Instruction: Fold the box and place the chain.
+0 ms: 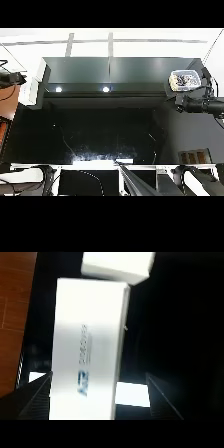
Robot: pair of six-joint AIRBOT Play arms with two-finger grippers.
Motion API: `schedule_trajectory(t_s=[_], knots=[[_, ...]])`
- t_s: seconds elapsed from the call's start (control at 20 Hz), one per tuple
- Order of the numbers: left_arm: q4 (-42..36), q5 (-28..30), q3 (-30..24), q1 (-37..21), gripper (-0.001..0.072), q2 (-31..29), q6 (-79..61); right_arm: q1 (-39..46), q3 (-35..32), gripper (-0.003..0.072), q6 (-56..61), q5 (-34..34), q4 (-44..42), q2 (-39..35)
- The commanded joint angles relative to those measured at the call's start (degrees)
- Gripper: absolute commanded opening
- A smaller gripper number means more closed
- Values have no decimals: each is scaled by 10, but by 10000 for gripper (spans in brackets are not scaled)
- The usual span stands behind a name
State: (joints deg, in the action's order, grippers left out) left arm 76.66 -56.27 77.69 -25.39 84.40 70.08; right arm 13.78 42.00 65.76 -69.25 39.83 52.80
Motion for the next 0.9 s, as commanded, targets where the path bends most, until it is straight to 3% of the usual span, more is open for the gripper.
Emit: schedule_trajectory(t_s=[0.0,0.05,0.1,0.2,0.35,0.55,0.65,0.85], knots=[[6,-88,-8,7,474,-87,55,-1,2,40,0,51,69,-5],[6,-96,-22,16,152,-120,68,-3,2,39,0,67,109,-16],[-3,-95,-44,27,24,-155,69,-9,1,39,0,86,155,-33],[-17,-79,-121,62,24,-242,68,-17,-11,39,0,143,230,-80],[-17,0,-283,135,23,-375,67,-19,-59,40,0,201,232,-115],[-17,51,-433,180,24,-468,69,-41,-112,39,0,258,248,-115],[-14,54,-460,172,24,-482,68,-42,-112,38,0,226,247,-115],[-16,49,-460,166,26,-490,64,-42,-112,38,0,189,247,-115]])
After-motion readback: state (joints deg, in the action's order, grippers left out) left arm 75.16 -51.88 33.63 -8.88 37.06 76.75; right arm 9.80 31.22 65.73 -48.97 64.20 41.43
